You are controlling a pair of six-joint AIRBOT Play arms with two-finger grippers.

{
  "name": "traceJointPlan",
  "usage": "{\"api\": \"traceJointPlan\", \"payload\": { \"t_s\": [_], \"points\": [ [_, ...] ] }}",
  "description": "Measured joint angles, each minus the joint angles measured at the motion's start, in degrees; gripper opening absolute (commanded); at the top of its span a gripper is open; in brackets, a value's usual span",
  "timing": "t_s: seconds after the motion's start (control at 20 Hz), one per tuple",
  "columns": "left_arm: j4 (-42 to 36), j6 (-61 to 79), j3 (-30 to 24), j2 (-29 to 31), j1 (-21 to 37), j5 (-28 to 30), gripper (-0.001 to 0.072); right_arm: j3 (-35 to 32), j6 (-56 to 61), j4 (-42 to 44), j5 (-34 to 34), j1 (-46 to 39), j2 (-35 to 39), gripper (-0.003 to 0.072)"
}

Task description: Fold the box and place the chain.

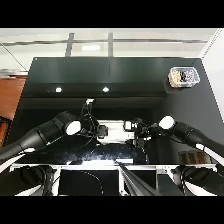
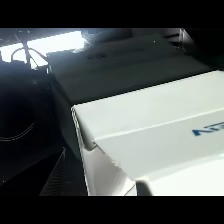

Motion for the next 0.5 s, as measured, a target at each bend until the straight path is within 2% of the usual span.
{"api": "traceJointPlan", "payload": {
  "t_s": [0.2, 0.25, 0.4, 0.45, 0.5],
  "points": [
    [3.15, -3.76, 3.48, -3.96, -1.84, -4.42, 0.0468, 0.00, 0.00, 0.00, 0.02, 0.00, 0.00, 0.0526],
    [3.61, -4.26, 4.55, -5.14, -2.10, -5.51, 0.0401, 0.00, 0.00, 0.02, 0.00, 0.00, 0.00, 0.0526],
    [4.52, -5.22, 7.67, -8.31, -2.45, -8.98, 0.0388, 0.00, 0.00, 0.02, 0.02, 0.00, 0.00, 0.0526],
    [4.68, -5.38, 8.44, -9.14, -2.51, -9.81, 0.0346, 0.00, 0.00, 0.02, 0.02, 0.00, 0.00, 0.0526],
    [4.85, -5.60, 9.01, -9.84, -2.58, -10.47, 0.0340, 0.00, 0.00, 0.02, 0.02, 0.00, 0.00, 0.0526]
  ]
}}
